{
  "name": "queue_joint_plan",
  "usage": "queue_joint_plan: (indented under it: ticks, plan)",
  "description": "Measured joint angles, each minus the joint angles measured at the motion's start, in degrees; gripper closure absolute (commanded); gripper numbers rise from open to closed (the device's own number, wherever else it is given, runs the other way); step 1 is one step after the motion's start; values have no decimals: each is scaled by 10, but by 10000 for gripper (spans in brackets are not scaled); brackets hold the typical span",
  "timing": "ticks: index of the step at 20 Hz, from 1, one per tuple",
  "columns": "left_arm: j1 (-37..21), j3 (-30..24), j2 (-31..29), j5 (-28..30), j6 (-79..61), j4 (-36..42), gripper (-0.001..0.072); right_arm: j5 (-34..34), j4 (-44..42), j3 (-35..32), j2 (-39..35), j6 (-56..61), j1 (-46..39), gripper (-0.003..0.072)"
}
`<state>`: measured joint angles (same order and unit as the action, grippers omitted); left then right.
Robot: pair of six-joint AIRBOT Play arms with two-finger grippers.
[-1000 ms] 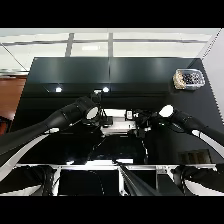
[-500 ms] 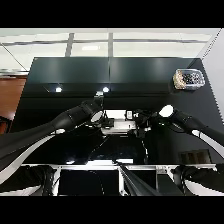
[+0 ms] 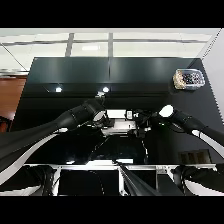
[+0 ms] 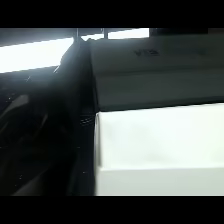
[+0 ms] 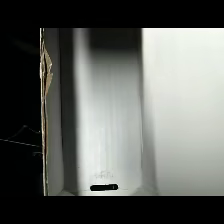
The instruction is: Fold the box and place the chain.
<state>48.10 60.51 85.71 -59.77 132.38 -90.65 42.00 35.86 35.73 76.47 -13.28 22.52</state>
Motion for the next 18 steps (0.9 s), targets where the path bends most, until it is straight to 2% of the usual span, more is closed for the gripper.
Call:
queue_joint_plan:
  ticks: [1, 3, 5, 13, 14, 16, 17, 18]
  plan:
    - [2, 1, 1, 0, 0, -1, 516, 0, 0, 0, 0, 0, 0, 559]
    - [4, 3, 2, 1, 2, -2, 564, 0, -1, 0, 0, 1, 0, 559]
    - [7, 5, 2, 6, -1, -3, 648, 0, 1, 0, 0, 1, -1, 559]
    - [8, 7, 3, 9, 0, -2, 660, 0, 0, 0, 0, 0, -1, 559]
    - [8, 7, 3, 9, 0, -2, 609, 0, 0, 0, 0, 0, -1, 559]
    - [8, 7, 3, 7, -6, 1, 260, 0, 0, 0, 0, 0, -1, 559]
    - [8, 7, 3, 7, -4, 1, 219, 1, 0, 0, 0, -1, -1, 559]
    - [8, 7, 3, 7, -2, 1, 218, 1, 0, 0, 0, -1, -1, 559]
